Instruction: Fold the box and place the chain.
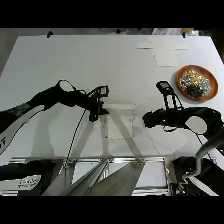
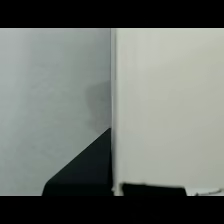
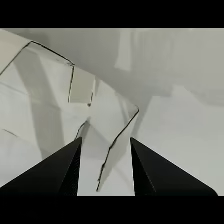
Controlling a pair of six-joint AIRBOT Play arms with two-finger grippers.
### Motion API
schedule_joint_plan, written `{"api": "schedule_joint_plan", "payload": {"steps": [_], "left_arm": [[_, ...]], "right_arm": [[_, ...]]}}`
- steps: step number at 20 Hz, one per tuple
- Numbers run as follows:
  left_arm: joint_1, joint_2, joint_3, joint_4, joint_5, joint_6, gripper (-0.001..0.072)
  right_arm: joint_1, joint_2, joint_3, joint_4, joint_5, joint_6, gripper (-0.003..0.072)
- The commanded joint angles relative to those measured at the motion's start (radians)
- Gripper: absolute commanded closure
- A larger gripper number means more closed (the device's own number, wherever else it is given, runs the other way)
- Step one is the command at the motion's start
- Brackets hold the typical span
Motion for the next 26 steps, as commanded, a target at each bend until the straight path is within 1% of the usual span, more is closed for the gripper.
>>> {"api": "schedule_joint_plan", "payload": {"steps": [1, 9, 26], "left_arm": [[-0.022, -0.003, 0.001, -0.001, 0.070, 0.006, 0.0704], [-0.024, -0.062, 0.000, -0.002, 0.060, 0.005, 0.0704], [-0.023, -0.060, 0.000, 0.001, 0.063, 0.003, 0.0700]], "right_arm": [[0.000, 0.003, 0.014, -0.056, 0.045, 0.000, 0.0339], [0.001, 0.003, 0.014, -0.058, 0.049, 0.000, 0.0339], [0.001, 0.003, 0.013, -0.058, 0.049, -0.001, 0.0345]]}}
